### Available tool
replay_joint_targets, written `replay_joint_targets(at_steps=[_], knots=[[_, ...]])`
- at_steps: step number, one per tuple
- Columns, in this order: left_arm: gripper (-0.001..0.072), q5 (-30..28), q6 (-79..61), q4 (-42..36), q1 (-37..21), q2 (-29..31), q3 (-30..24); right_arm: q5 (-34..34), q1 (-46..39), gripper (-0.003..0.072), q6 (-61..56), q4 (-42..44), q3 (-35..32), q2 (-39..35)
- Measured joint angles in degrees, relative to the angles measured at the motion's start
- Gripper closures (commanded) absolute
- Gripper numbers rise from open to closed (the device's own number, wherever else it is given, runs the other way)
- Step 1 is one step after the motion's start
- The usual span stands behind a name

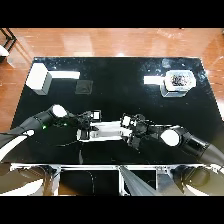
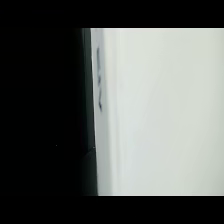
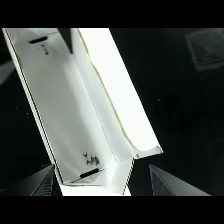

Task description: Fold the box and place the chain.

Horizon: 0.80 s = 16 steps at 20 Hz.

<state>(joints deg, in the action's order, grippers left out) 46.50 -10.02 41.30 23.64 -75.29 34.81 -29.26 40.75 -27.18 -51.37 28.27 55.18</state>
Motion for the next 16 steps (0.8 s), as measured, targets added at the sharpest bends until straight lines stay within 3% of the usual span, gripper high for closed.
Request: replay_joint_targets(at_steps=[11,16], knots=[[0.0688,0.04,0.00,0.02,0.00,0.00,0.00,-13.55,-7.32,-0.0012,19.37,13.16,6.27,10.38],[0.0688,0.11,-0.09,0.07,0.00,0.00,0.02,-15.10,-7.15,-0.0012,27.61,15.28,6.56,14.05]])
